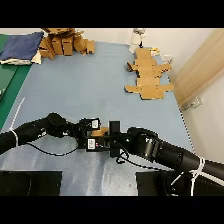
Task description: Fold the box.
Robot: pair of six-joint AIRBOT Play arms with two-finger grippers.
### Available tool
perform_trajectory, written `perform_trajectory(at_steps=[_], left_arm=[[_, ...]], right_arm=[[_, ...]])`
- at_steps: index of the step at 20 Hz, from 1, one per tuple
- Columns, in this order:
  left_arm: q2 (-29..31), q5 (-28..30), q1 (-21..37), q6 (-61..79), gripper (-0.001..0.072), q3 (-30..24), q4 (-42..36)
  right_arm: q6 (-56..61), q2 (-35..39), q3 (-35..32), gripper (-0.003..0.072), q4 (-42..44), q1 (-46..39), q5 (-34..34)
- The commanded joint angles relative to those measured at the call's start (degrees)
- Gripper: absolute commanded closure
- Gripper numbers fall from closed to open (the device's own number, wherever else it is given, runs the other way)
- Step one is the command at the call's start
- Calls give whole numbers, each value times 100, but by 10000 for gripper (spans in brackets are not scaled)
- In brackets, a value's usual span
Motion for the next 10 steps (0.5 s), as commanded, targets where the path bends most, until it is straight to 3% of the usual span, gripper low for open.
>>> perform_trajectory(at_steps=[1,9,10], left_arm=[[2,11,2,-4,295,0,-4],[2,11,2,-7,295,0,-7],[2,11,2,-7,295,0,-7]], right_arm=[[-2,-4,2,597,365,7,85],[7,-4,2,597,881,4,306],[7,7,2,563,835,2,295]])
